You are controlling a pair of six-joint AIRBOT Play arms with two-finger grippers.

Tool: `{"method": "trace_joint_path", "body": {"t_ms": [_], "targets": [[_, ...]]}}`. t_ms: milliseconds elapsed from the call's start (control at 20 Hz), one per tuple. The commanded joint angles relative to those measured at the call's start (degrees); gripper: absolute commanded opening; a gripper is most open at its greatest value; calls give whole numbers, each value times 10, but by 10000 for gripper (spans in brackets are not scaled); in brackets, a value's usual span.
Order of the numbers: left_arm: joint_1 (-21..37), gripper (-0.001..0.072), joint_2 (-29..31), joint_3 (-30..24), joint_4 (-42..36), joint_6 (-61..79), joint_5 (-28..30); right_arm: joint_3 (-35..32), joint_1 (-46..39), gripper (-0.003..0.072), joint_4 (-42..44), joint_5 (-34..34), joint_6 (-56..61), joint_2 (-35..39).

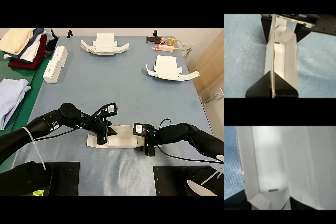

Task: Fold the box.

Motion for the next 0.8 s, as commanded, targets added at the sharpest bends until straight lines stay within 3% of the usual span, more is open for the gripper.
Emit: {"method": "trace_joint_path", "body": {"t_ms": [0, 750], "targets": [[0, 14, 0, 1, 0, 0, 0, -2, 1, 508, 0, 5, 0, -7], [0, 14, 0, 1, 0, 0, 0, -1, 18, 511, -22, -2, 1, -8]]}}
